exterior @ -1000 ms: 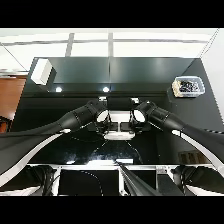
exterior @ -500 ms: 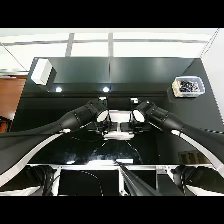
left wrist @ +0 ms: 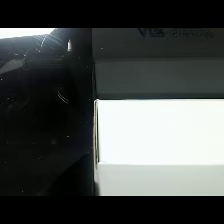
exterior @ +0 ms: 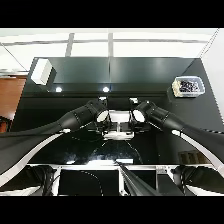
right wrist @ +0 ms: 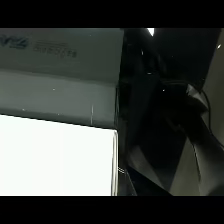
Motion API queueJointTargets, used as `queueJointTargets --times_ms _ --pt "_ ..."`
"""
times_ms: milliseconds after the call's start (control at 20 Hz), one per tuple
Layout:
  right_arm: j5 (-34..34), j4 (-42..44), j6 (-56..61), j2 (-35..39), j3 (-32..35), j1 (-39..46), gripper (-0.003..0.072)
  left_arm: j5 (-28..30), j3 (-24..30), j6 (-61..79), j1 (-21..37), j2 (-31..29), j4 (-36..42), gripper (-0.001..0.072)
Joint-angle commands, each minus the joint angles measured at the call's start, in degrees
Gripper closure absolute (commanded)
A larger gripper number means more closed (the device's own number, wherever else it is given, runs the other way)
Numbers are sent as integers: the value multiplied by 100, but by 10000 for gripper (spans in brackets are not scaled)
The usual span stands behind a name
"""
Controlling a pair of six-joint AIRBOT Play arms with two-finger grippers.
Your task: Fold the box and place the chain.
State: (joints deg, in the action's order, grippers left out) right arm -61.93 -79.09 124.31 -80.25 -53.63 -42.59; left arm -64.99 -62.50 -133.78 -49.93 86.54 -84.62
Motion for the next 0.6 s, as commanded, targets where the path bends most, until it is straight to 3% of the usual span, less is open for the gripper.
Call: queueJointTargets --times_ms 0,150,350,450,550 --pt "-153 -37 -269 190 -7 -2 361 -4 -4 -17 4 2 2 682" --pt "-302 -85 -669 750 -7 0 361 -7 -4 -17 4 2 2 682" --pt "-977 -485 -1231 1952 -4 63 361 -4 -4 -17 4 2 2 682" --pt "-1163 -1003 -1320 2592 -4 297 361 -4 -4 -17 4 2 2 682" --pt "-1231 -2120 -1318 3021 7 789 361 -7 -4 -17 4 2 2 682"
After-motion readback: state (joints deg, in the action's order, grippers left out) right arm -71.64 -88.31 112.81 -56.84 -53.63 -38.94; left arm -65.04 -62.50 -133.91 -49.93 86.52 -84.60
